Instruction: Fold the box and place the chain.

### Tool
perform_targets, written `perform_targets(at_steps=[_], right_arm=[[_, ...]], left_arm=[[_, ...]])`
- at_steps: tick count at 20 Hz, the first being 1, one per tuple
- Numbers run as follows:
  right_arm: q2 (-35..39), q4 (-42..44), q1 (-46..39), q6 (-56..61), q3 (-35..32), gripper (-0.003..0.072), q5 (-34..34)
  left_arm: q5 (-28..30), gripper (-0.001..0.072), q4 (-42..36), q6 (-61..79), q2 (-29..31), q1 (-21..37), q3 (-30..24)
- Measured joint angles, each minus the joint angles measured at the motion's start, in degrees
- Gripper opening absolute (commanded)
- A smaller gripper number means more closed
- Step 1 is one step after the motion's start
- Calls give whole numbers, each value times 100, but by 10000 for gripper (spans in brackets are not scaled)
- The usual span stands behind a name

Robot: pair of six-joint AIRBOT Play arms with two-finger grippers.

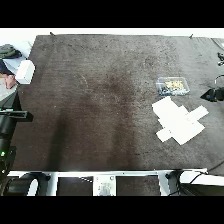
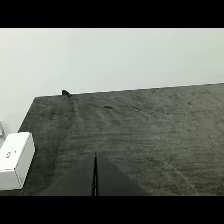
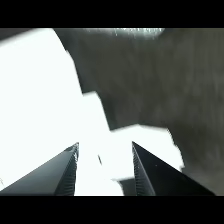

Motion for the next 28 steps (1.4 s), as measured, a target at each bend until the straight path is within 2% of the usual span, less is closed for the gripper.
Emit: perform_targets(at_steps=[1, 2, 9, 19, 20, 22, 23, 26, 27, 28], right_arm=[[-225, -197, -9, 35, 212, 406, 151], [-422, -337, -17, 68, 413, 457, 264], [-1519, -769, -24, 127, 1574, 457, 933], [-2358, -946, -33, 125, 1808, 455, 1615], [-2420, -955, -35, 125, 1808, 427, 1652], [-2538, -949, -39, 92, 1814, 424, 1788], [-2599, -949, -39, 66, 1812, 363, 1860], [-2763, -817, -48, 15, 1812, 360, 2076], [-2798, -730, -55, 7, 1812, 250, 2155], [-2820, -660, -55, -9, 1814, 241, 2225]], left_arm=[[0, 12, 0, 0, 0, 0, 0], [0, 12, 0, 0, 0, 0, 0], [0, 12, 2, 2, 0, 0, 0], [0, 11, 2, 2, 0, 0, 0], [0, 12, 2, 2, 0, 0, 0], [0, 12, 2, 2, 0, 0, 0], [0, 12, 2, 2, 0, 0, 0], [0, 11, 2, 2, 0, 0, 0], [0, 12, 2, 2, 0, 0, 0], [0, 11, 2, 2, 0, 0, 0]])
